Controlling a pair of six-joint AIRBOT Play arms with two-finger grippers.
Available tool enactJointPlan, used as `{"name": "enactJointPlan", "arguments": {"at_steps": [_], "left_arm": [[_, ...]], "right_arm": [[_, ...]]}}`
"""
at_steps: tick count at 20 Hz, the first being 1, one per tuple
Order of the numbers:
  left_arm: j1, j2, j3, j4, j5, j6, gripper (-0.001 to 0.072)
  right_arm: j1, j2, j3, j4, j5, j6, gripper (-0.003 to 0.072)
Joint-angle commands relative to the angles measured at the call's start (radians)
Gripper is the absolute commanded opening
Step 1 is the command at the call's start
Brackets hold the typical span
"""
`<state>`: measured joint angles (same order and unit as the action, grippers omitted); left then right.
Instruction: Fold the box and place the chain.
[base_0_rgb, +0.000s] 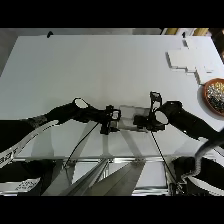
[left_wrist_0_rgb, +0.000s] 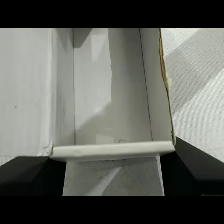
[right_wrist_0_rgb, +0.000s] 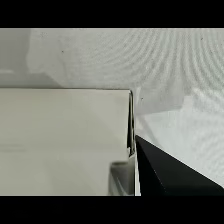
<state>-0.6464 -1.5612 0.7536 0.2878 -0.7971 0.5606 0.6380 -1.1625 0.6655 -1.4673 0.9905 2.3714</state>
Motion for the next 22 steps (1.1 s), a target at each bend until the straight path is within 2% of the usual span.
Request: {"name": "enactJointPlan", "arguments": {"at_steps": [1, 4, 6, 7, 8, 10, 11, 12, 18, 19, 22], "left_arm": [[0.001, 0.0, 0.0, 0.0, 0.0, 0.0, 0.003], [0.001, 0.0, 0.0, 0.0, 0.0, 0.0, 0.003], [0.001, 0.0, 0.0, 0.0, 0.0, 0.0, 0.003], [0.0, 0.0, 0.0, 0.0, 0.0, 0.0, 0.003], [0.0, 0.0, 0.0, 0.0, 0.0, 0.0, 0.003], [0.001, 0.0, 0.0, 0.0, 0.0, 0.0, 0.003], [0.0, 0.0, 0.0, 0.0, 0.0, 0.0, 0.003], [0.001, 0.0, 0.0, 0.0, 0.0, 0.0, 0.003], [0.001, 0.0, 0.0, 0.0, 0.0, 0.0, 0.003], [0.0, 0.0, 0.0, 0.0, 0.0, 0.0, 0.003], [0.0, 0.0, 0.0, 0.0, 0.0, 0.0, 0.003]], "right_arm": [[0.026, -0.04, 0.024, -0.019, 0.021, 0.019, 0.0332], [0.047, -0.051, 0.024, -0.021, 0.012, 0.019, 0.0243], [0.047, -0.051, 0.024, -0.021, 0.015, 0.018, 0.0133], [0.047, -0.051, 0.024, -0.021, 0.015, 0.017, 0.0034], [0.047, -0.051, 0.024, -0.021, 0.015, 0.014, 0.002], [0.047, -0.051, 0.024, -0.022, 0.015, 0.013, 0.0031], [0.047, -0.051, 0.024, -0.023, 0.015, 0.013, 0.014], [0.046, -0.051, 0.024, -0.026, 0.015, 0.013, 0.0199], [0.023, -0.051, 0.027, -0.066, 0.036, -0.002, 0.0213], [0.014, -0.051, 0.032, -0.066, 0.041, -0.034, 0.0234], [0.006, -0.051, 0.054, -0.068, 0.037, -0.103, 0.0234]]}}
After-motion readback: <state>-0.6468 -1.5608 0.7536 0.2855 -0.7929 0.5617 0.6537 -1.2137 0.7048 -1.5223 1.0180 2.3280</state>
